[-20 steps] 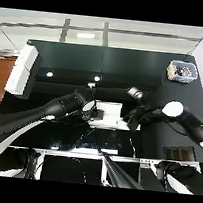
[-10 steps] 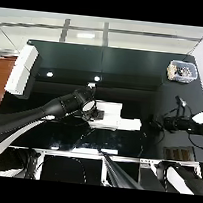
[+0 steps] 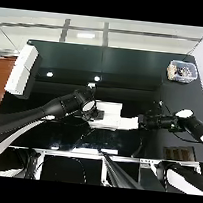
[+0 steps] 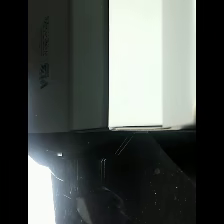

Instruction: Fold the box and place the chain.

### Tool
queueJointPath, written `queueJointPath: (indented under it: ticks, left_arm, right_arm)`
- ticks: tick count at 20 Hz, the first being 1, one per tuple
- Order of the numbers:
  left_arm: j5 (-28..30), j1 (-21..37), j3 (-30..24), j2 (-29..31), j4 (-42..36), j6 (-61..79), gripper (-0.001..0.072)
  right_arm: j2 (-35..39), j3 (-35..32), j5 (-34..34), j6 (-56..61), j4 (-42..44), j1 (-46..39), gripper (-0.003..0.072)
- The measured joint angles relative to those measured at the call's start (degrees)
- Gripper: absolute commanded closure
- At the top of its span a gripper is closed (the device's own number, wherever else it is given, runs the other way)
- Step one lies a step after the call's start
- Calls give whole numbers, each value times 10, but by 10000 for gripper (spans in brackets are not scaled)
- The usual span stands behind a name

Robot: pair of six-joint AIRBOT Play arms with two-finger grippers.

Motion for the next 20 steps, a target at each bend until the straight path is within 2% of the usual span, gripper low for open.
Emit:
queueJointPath:
  ticks: [1,2,3,7,8,9,12,15,20]
  left_arm:
    - [0,0,0,0,0,0,684]
    - [0,0,0,0,0,0,684]
    - [0,0,0,0,0,0,684]
    - [0,0,0,0,0,0,684]
    - [0,0,0,0,0,0,684]
    - [0,0,0,0,0,0,684]
    - [0,0,0,0,0,0,684]
    - [0,0,0,0,0,0,684]
    - [0,0,0,0,0,0,684]
  right_arm:
    - [-3,5,10,-11,10,4,270]
    - [-5,10,18,-19,17,7,30]
    - [-6,15,29,-25,22,8,13]
    - [-9,30,53,-36,37,23,20]
    - [-9,35,55,-36,40,35,132]
    - [-9,41,55,-34,42,48,197]
    - [-9,76,46,-2,26,98,200]
    - [-9,123,26,77,-33,147,200]
    - [-9,191,-21,283,-179,234,202]
